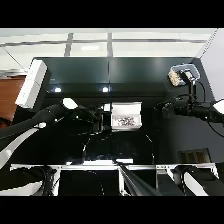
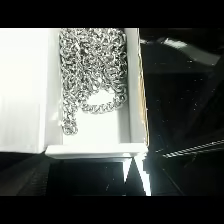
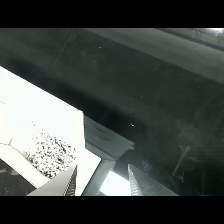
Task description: Fold the box and place the chain.
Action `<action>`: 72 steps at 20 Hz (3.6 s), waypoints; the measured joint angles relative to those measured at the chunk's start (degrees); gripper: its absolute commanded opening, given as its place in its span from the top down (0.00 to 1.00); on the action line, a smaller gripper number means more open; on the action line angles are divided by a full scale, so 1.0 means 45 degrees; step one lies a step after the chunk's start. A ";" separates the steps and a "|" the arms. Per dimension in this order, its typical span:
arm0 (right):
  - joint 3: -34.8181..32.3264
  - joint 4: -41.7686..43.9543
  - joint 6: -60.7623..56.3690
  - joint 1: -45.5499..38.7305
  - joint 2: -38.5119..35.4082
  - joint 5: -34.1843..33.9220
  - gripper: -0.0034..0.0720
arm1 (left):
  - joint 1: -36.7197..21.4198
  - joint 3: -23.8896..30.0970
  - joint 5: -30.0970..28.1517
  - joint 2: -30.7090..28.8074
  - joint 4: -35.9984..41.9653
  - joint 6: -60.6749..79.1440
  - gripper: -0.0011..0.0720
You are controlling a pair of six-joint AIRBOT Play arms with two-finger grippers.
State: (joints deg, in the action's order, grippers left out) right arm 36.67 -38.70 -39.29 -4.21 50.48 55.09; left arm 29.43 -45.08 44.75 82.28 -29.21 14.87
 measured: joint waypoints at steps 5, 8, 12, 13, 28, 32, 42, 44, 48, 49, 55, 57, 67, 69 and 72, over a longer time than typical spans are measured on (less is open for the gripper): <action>0.0000 0.0170 0.0000 0.0000 0.0000 0.0000 0.46 | 0.0325 -0.0500 -0.0160 0.0505 -0.0073 -0.0107 0.02; 0.0000 0.0194 0.0000 0.0000 -0.0005 -0.0024 0.46 | 0.0539 -0.0787 -0.0185 0.0748 -0.0185 -0.0209 0.39; 0.0015 0.1248 -0.0253 0.0189 0.0165 -0.1297 0.02 | 0.0641 -0.0933 -0.0194 0.0855 -0.0335 -0.0291 0.46; 0.0087 0.1758 -0.0340 0.0427 0.0359 -0.1957 0.02 | 0.0646 -0.0947 -0.0189 0.0865 -0.0355 -0.0291 0.46; 0.2001 -0.1161 0.4614 0.3254 0.3143 0.0393 0.02 | 0.0665 -0.0971 -0.0262 0.0894 -0.0452 -0.0311 0.46; 0.1559 -0.1617 0.5799 0.3929 0.3138 0.0549 0.02 | 0.0665 -0.0971 -0.0277 0.0894 -0.0452 -0.0311 0.46; 0.1277 -0.1812 0.6878 0.4473 0.3123 0.0622 0.02 | 0.0680 -0.0971 -0.0287 0.0894 -0.0457 -0.0306 0.46; 0.1277 -0.1807 0.6931 0.4609 0.3123 0.0631 0.02 | 0.0680 -0.0971 -0.0287 0.0894 -0.0457 -0.0306 0.46; 0.1409 -0.1817 0.6756 0.4711 0.3031 0.0301 0.50 | 0.0675 -0.0971 -0.0287 0.0894 -0.0457 -0.0301 0.46; 0.1477 -0.1846 0.6606 0.4721 0.3016 0.0253 0.66 | 0.0680 -0.0971 -0.0287 0.0894 -0.0457 -0.0301 0.46; 0.1695 -0.2142 0.5158 0.4760 0.2977 0.0204 0.65 | 0.0680 -0.0971 -0.0287 0.0899 -0.0457 -0.0306 0.46; 0.1695 -0.2278 0.4954 0.4760 0.2977 0.0228 0.65 | 0.0680 -0.0971 -0.0287 0.0899 -0.0457 -0.0306 0.46; 0.1292 -0.2375 0.4702 0.4813 0.2963 0.0267 0.60 | 0.0680 -0.0971 -0.0287 0.0899 -0.0457 -0.0301 0.46; 0.1277 -0.2409 0.4677 0.4813 0.2963 0.0325 0.60 | 0.0680 -0.0971 -0.0287 0.0903 -0.0461 -0.0301 0.46; 0.1268 -0.2448 0.4673 0.4813 0.2963 0.0408 0.60 | 0.0680 -0.0971 -0.0287 0.0903 -0.0461 -0.0301 0.46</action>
State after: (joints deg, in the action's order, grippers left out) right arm 42.37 -49.71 -18.26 17.45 63.81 56.93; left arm 32.49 -49.45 43.46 86.35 -31.29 13.52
